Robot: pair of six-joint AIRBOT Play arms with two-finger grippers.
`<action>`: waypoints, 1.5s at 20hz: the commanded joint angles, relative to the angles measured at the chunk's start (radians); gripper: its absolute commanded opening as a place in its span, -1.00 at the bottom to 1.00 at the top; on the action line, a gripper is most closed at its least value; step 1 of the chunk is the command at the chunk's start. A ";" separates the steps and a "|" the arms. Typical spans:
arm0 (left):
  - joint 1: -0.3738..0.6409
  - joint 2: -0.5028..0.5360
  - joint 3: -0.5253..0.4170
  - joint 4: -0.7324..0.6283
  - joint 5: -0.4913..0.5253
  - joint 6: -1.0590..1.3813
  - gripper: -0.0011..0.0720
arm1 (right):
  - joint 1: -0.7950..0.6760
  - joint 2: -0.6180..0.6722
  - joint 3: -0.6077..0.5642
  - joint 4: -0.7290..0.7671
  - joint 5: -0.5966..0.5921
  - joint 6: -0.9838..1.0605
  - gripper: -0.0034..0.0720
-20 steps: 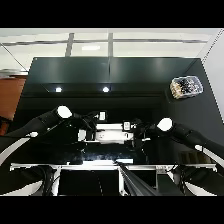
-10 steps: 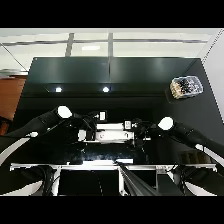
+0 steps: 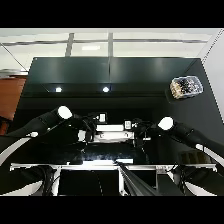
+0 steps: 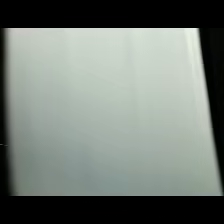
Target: Fold the box and place the chain.
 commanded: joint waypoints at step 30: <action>-0.066 0.207 -0.113 -0.059 0.334 -0.796 -0.89 | 0.002 0.000 -0.001 -0.001 -0.001 0.002 0.34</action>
